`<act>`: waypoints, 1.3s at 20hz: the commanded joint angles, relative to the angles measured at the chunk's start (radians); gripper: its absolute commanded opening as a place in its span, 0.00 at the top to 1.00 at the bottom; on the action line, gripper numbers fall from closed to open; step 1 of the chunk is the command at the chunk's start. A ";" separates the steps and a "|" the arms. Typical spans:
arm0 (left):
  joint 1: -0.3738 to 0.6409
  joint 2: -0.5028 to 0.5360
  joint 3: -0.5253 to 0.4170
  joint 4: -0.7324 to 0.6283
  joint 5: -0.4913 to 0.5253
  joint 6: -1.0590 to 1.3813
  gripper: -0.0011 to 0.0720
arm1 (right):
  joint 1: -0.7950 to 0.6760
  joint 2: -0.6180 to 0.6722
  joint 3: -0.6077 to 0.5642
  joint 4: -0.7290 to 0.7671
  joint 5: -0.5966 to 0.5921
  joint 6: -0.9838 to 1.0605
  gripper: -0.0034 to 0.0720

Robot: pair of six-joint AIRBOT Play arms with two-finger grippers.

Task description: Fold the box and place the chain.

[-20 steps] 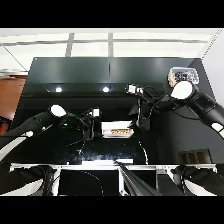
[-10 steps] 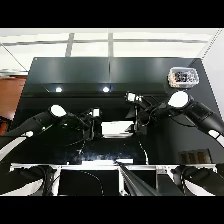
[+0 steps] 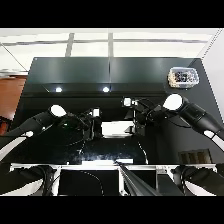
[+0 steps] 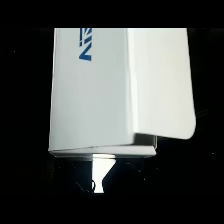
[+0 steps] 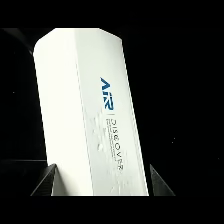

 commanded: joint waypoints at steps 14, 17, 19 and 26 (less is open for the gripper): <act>-0.001 -0.001 0.001 0.002 0.000 0.000 0.44 | 0.047 -0.013 0.000 -0.001 -0.028 0.045 0.62; -0.001 -0.001 0.001 0.002 0.000 0.000 0.44 | 0.049 -0.013 0.000 -0.002 -0.043 0.045 0.62; -0.001 -0.001 0.001 0.002 0.000 0.000 0.44 | 0.049 -0.014 0.000 -0.002 -0.042 0.046 0.62; -0.001 -0.001 0.001 0.002 0.000 0.000 0.44 | 0.049 -0.014 0.000 -0.002 -0.037 0.061 0.62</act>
